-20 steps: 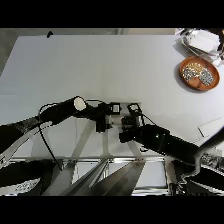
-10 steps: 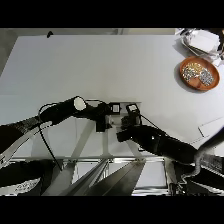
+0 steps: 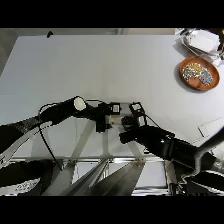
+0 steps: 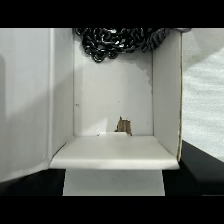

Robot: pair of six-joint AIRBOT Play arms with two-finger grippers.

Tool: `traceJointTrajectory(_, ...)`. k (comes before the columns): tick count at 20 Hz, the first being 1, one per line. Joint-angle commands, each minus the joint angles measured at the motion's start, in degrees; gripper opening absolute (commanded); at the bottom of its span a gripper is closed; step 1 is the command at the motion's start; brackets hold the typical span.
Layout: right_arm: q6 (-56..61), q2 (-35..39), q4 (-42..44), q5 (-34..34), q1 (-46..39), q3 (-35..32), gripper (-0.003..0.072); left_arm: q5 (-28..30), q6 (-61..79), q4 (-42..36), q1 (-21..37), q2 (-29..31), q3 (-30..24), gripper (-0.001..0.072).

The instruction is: Fold the box and place the chain.

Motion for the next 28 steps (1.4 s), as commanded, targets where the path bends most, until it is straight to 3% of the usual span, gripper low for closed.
traceJointTrajectory(1,-0.52,8.48,-2.71,3.76,0.04,0.04,0.0020,0.02,0.00,0.00,0.00,-0.02,0.04,0.0212)
traceJointTrajectory(5,-0.50,15.23,-7.69,0.98,0.02,0.07,0.0020,0.02,0.00,0.02,0.00,-0.02,0.04,0.0212)
traceJointTrajectory(9,-0.55,14.86,-8.87,-6.49,-4.83,0.07,0.0020,0.04,0.00,0.02,0.00,-0.02,0.02,0.0212)
traceJointTrajectory(12,-2.23,13.29,-8.28,-7.04,-9.31,0.07,0.0021,0.04,0.00,0.02,0.00,-0.02,0.02,0.0212)
traceJointTrajectory(20,-14.14,13.00,-0.42,-1.33,-9.94,0.07,0.0093,0.04,0.00,0.02,0.00,-0.02,0.04,0.0212)
traceJointTrajectory(22,-14.56,13.03,-0.46,-1.42,-10.16,0.11,0.0258,0.04,0.00,0.00,0.00,-0.02,0.04,0.0212)
traceJointTrajectory(24,-18.23,13.03,2.54,-0.63,-12.44,1.51,0.0263,0.04,0.00,0.02,0.00,-0.02,0.02,0.0212)
traceJointTrajectory(28,-39.87,13.03,15.08,7.32,-21.66,8.85,0.0263,0.02,0.00,0.02,0.00,-0.02,0.04,0.0212)
